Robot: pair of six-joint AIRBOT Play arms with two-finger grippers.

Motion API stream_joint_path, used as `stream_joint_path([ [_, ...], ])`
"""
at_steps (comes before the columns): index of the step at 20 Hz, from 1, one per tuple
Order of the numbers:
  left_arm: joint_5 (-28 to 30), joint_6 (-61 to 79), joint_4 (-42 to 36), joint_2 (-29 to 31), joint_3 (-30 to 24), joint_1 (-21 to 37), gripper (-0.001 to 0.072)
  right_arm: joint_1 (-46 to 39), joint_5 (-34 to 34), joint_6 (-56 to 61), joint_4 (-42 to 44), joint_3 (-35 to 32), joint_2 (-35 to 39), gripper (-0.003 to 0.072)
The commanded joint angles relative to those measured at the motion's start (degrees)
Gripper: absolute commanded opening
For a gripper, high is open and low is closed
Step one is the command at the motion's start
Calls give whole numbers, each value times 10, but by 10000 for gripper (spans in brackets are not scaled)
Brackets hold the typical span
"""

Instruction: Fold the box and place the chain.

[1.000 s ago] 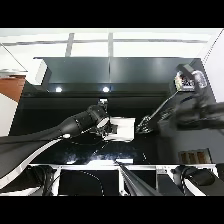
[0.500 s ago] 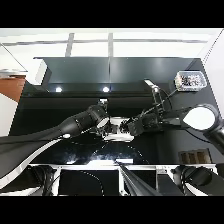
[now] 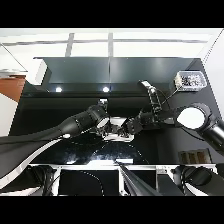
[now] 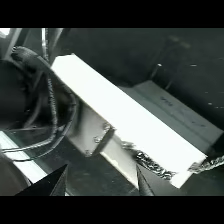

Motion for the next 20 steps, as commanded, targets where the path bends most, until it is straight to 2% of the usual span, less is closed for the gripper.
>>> stream_joint_path([
  [1,0,0,0,0,0,0,32,-55,45,-11,-12,8,5,503],
  [2,0,0,0,0,0,0,32,-88,60,-19,-28,8,14,503],
  [4,0,0,0,0,0,0,32,-152,72,-14,-121,7,24,503],
  [7,0,0,0,0,0,0,32,-241,10,98,-296,-21,19,481],
  [8,-1,0,0,0,0,0,32,-270,-23,123,-333,-34,11,618],
  [9,-3,0,0,0,0,0,32,-294,-52,129,-339,-42,-3,719],
  [15,-1,0,0,0,0,0,32,-367,-250,245,-336,-41,-142,716],
  [17,-2,0,0,0,0,0,32,-367,-276,247,-331,-23,-195,711],
  [20,-4,0,-4,0,0,0,32,-367,-275,252,-325,35,-275,710],
])
